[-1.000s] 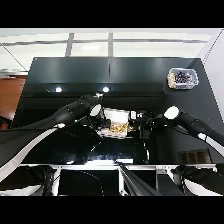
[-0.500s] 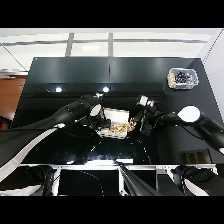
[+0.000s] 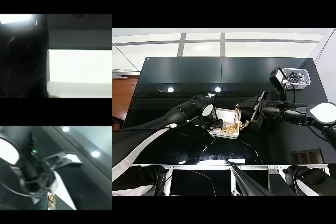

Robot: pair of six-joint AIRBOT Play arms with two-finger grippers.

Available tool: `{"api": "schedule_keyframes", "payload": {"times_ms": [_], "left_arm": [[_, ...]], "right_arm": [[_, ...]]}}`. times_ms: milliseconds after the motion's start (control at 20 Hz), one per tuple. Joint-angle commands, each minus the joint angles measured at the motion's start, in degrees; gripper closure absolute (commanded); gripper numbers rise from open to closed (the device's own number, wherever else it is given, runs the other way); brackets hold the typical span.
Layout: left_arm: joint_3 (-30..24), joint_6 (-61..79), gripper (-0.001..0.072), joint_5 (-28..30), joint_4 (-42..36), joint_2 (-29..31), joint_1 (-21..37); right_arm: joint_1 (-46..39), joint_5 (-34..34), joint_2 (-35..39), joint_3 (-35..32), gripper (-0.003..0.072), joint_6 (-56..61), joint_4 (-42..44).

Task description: Fold the box and place the chain.

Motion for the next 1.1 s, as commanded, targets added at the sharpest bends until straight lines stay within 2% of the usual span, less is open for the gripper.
{"api": "schedule_keyframes", "payload": {"times_ms": [0, 50, 100, 150, 350, 500, 550, 600, 700, 950, 1050], "left_arm": [[0.0, 0.0, 0.0677, 0.0, 0.0, 0.0, 0.0], [0.0, 0.0, 0.0677, 0.0, 0.0, 0.0, 0.0], [0.0, 0.0, 0.0677, 0.0, 0.0, 0.0, 0.0], [0.0, 0.0, 0.0677, 0.0, 0.0, 0.0, 0.0], [0.0, 0.0, 0.0677, 0.0, 0.0, 0.0, 0.0], [0.0, 0.0, 0.0677, 0.0, 0.0, 0.0, 0.0], [0.0, 0.0, 0.0678, 0.0, 0.0, 0.0, 0.0], [0.0, 0.0, 0.0677, 0.0, 0.0, 0.0, 0.0], [0.0, 0.0, 0.0677, 0.0, 0.0, 0.0, 0.0], [0.0, 0.0, 0.0678, 0.0, 0.0, 0.0, 0.0], [0.0, 0.0, 0.0677, 0.0, 0.0, 0.0, 0.0]], "right_arm": [[2.9, 2.0, -2.3, 0.3, 0.0621, 3.0, 0.2], [3.6, 1.6, -3.4, 0.3, 0.0454, 3.0, -0.3], [3.6, 0.5, -4.0, 0.3, 0.0220, 3.0, -1.8], [3.2, -1.4, -4.0, 0.3, 0.0126, 3.0, -4.8], [-3.6, 0.7, -4.0, 0.3, 0.0125, 3.3, -21.2], [-6.0, 0.3, -4.2, -3.8, 0.0122, 3.3, -31.6], [-5.9, -2.0, -4.2, -6.3, 0.0070, 2.9, -32.9], [-5.8, -4.9, -4.2, -8.9, -0.0032, 1.7, -32.7], [-4.7, -9.8, -5.3, -12.6, -0.0030, -1.9, -32.0], [-2.8, -10.3, -14.8, -12.7, -0.0029, -27.1, -21.2], [-2.9, -8.4, -17.9, -11.2, -0.0026, -31.3, -20.8]]}}
